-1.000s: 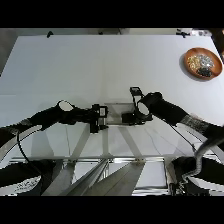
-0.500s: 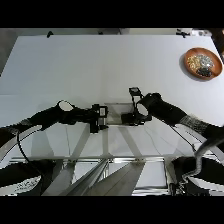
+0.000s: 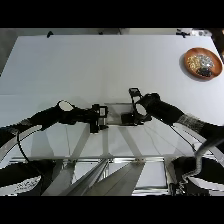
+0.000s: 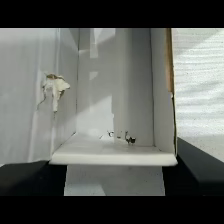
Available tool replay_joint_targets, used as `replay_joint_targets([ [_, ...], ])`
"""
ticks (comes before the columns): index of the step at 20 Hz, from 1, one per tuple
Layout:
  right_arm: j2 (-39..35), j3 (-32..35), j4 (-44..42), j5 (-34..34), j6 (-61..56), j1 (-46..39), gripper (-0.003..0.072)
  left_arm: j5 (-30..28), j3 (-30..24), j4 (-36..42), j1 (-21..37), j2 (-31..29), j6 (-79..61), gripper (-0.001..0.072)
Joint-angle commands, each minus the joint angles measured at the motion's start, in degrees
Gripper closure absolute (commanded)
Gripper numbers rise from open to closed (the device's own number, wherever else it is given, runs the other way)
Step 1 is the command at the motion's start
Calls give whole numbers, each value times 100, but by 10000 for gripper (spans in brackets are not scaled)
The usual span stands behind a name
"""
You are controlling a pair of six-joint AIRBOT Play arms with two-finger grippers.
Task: Fold the box and place the chain.
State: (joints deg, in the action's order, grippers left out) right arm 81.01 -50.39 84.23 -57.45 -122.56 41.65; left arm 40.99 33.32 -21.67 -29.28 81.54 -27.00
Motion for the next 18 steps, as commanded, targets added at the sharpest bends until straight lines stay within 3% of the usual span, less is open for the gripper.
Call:
replay_joint_targets([
  [1, 79, 4, 2, -2, 0, 7, 535, -2, 2, 0, -2, -7, 0, 315],
  [2, 90, 4, 0, -2, 0, 7, 545, 0, 2, 0, -2, -4, -2, 315],
  [4, 109, 4, 0, -2, 0, 7, 659, -2, 2, 0, -2, -4, -2, 315],
  [9, 111, 4, -4, -22, 2, 7, 667, 0, 2, 0, -2, -4, 0, 315],
  [10, 105, 4, -4, -37, 2, 7, 615, 0, 2, 0, -2, -4, 0, 315],
  [12, 85, 4, -2, -92, 4, 7, 325, -2, 2, 0, -2, -7, -2, 315],
  [13, 63, 4, 0, -92, 7, 7, 219, -2, 2, 0, -2, -4, -2, 315],
  [18, -212, 4, 96, -146, 114, 0, 198, -2, 2, 0, -2, -4, -2, 315],
])
